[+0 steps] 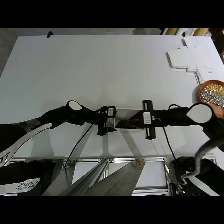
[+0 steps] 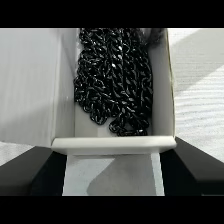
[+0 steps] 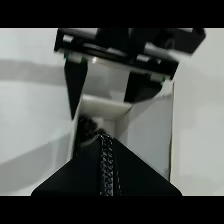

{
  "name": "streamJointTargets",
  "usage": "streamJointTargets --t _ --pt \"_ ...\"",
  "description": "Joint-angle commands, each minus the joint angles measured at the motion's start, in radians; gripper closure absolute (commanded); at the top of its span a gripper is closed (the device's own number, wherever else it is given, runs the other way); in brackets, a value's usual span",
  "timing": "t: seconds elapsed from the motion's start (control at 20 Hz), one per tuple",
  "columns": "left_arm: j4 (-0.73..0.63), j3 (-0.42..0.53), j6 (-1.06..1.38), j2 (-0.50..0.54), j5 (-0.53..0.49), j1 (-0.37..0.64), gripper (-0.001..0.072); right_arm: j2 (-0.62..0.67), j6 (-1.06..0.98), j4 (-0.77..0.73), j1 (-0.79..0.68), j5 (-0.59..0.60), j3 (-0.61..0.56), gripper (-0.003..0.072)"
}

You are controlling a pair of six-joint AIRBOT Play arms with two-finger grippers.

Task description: Fold the box and place the chain.

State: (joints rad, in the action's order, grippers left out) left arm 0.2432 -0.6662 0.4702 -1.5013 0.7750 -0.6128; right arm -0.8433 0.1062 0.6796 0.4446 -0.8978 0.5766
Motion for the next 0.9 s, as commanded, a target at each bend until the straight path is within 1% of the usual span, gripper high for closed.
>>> streamJointTargets --t 0.0,0.1,0.15,0.2,0.25,0.35,0.5,0.55,0.65,0.7,0.85 --pt "0.000 0.000 0.000 0.000 0.000 0.000 0.0561 -0.032 -0.002 -0.031 0.075 0.131 0.000 0.0670" --pt "0.000 0.000 0.000 0.000 0.000 0.000 0.0561 -0.057 -0.002 -0.029 0.077 0.132 0.000 0.0656" --pt "0.000 0.000 0.000 0.000 0.000 0.000 0.0561 -0.058 -0.001 -0.026 0.077 0.133 0.001 0.0572" --pt "0.000 0.000 0.000 0.000 0.000 0.000 0.0561 -0.053 -0.002 -0.020 0.076 0.132 0.002 0.0462" --pt "0.000 0.000 0.000 0.000 0.000 0.000 0.0561 -0.039 -0.002 -0.005 0.064 0.127 0.002 0.0390" --pt "0.000 0.000 0.000 0.000 0.000 0.000 0.0561 0.010 -0.002 0.041 0.001 0.095 0.013 0.0388" --pt "0.000 0.000 0.000 0.000 0.000 0.000 0.0561 0.086 0.000 0.102 -0.182 -0.001 0.040 0.0388" --pt "0.000 0.000 0.000 0.000 -0.001 0.000 0.0561 0.090 0.000 0.131 -0.253 -0.016 0.040 0.0388" --pt "0.000 0.000 0.000 0.000 0.000 0.000 0.0561 0.064 -0.002 0.206 -0.361 -0.032 0.040 0.0389" --pt "0.000 0.000 0.000 0.000 0.000 0.000 0.0561 0.042 -0.002 0.242 -0.393 -0.036 0.039 0.0390" --pt "0.000 0.000 0.000 0.000 0.000 0.000 0.0561 -0.045 -0.003 0.400 -0.413 -0.034 0.038 0.0394"
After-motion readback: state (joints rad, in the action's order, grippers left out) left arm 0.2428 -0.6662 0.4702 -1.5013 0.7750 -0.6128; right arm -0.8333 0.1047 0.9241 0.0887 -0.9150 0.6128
